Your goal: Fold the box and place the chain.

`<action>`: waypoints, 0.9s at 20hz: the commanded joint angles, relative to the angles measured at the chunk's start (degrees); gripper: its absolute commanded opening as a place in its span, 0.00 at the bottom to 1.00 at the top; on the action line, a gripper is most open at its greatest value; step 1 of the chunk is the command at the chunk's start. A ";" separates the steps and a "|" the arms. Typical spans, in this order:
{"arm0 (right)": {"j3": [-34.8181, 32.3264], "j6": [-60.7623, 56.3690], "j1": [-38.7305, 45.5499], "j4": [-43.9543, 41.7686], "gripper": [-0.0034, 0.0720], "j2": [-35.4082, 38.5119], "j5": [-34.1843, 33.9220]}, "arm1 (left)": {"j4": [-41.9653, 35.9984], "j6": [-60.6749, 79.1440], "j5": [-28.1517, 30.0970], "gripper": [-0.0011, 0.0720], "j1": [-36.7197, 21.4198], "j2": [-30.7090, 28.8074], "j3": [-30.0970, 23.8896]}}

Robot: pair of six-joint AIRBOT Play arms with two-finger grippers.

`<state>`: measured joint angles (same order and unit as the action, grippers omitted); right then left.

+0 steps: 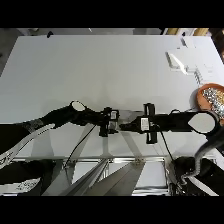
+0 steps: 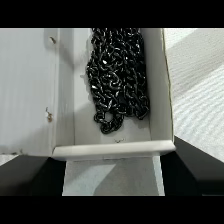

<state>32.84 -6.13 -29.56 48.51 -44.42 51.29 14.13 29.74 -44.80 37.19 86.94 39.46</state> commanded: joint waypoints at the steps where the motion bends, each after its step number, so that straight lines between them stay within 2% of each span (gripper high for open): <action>1: 0.00 -4.33 -3.52 -0.55 0.07 -3.63 -6.45 | 0.00 0.02 0.00 0.45 0.04 0.00 0.04; 3: 0.00 -4.63 -3.52 1.36 0.07 -6.32 -5.90 | 0.00 0.02 0.02 0.45 0.04 0.00 0.04; 4: 0.00 -4.66 -3.52 2.56 0.13 -7.13 -5.60 | 0.00 0.02 0.02 0.45 0.04 0.00 0.04; 6: 0.42 -4.81 -3.43 5.01 0.37 -6.97 -5.18 | 0.00 0.02 0.02 0.45 0.04 0.00 0.04; 9: 4.68 -6.14 0.09 11.47 0.37 -5.01 2.84 | 0.00 0.02 0.00 0.45 0.04 0.00 0.04; 12: 8.11 -6.03 7.72 20.46 0.36 -3.15 11.43 | 0.00 0.02 0.00 0.45 0.04 0.00 0.04; 18: 8.04 -3.85 24.94 28.70 0.34 -4.20 14.38 | 0.00 0.02 0.00 0.45 0.04 0.00 0.04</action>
